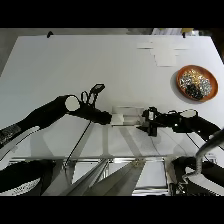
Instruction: Fold the box and place the chain.
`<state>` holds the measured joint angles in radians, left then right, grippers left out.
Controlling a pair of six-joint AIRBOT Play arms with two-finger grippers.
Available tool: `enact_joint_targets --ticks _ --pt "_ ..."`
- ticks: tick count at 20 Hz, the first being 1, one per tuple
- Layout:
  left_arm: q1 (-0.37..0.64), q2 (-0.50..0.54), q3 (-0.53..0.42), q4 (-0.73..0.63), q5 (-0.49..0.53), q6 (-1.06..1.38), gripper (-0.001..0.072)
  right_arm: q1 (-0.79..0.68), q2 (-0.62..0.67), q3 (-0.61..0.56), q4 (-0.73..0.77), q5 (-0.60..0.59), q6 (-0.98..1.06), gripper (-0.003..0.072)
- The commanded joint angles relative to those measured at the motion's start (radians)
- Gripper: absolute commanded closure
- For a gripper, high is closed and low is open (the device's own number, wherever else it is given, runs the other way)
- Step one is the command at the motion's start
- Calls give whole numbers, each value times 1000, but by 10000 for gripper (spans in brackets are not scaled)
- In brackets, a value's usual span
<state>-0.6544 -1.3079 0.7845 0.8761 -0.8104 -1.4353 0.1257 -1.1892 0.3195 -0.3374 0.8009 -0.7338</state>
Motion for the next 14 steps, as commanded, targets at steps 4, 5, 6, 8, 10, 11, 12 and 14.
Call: enact_joint_targets --ticks 4,5,6,8,10,11,12,14 --pt "-10 2 2 -34 34 21 424 0 1 0 0 0 0 210" --pt "-10 2 2 -34 34 21 424 0 1 0 0 0 0 210" --pt "-8 2 2 -34 34 21 424 0 1 0 0 0 0 210" --pt "-3 2 2 -33 32 21 424 0 1 0 0 0 0 210" --pt "9 3 2 -26 24 21 436 0 1 0 0 0 0 210" --pt "15 3 2 -20 17 18 436 0 1 0 0 0 0 210" --pt "20 8 2 -7 10 16 437 0 1 0 0 0 0 210" --pt "34 27 3 16 -11 -7 437 0 1 0 0 0 0 210"
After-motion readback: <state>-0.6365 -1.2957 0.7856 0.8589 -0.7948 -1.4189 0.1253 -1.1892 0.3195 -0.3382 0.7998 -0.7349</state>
